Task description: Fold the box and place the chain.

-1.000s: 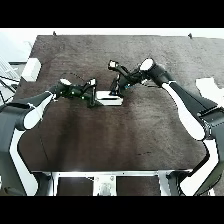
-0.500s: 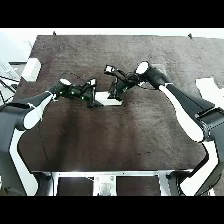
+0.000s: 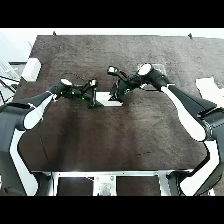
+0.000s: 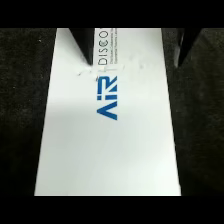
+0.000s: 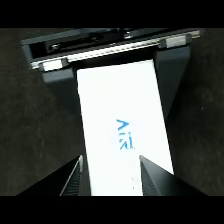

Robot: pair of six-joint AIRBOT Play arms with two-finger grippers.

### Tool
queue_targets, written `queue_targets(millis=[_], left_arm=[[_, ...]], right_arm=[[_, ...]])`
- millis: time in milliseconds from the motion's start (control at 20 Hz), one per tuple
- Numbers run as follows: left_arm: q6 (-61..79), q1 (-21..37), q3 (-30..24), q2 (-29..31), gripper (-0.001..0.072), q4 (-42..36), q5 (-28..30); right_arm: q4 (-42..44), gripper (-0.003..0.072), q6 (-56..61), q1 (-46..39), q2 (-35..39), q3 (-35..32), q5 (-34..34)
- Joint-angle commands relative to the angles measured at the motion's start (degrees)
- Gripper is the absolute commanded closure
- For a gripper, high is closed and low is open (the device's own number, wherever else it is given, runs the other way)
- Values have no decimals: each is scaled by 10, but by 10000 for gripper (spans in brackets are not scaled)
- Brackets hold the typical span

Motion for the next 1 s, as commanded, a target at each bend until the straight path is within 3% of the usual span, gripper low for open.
queue_targets(millis=[0, 100, 150, 300, 400, 550, 950], left_arm=[[0, 1, 0, 0, 375, 0, 2], [0, 1, 0, 0, 375, 0, 2], [0, 1, 0, 0, 375, 0, 2], [0, 1, 0, 0, 375, 0, 2], [0, 1, 0, 0, 375, 0, 2], [0, 1, 0, 0, 375, 0, 2], [0, 1, 0, 0, 375, 0, 2]], right_arm=[[65, 247, -26, -23, 12, 0, -3], [97, 250, -33, -34, 12, 0, 7], [99, 293, -33, -37, 12, 0, 8], [99, 608, -33, -38, 12, -12, 8], [98, 675, -31, -33, 11, -41, 3], [87, 676, -18, -27, -6, -73, -8], [80, 677, -11, -25, -19, -69, -29]])
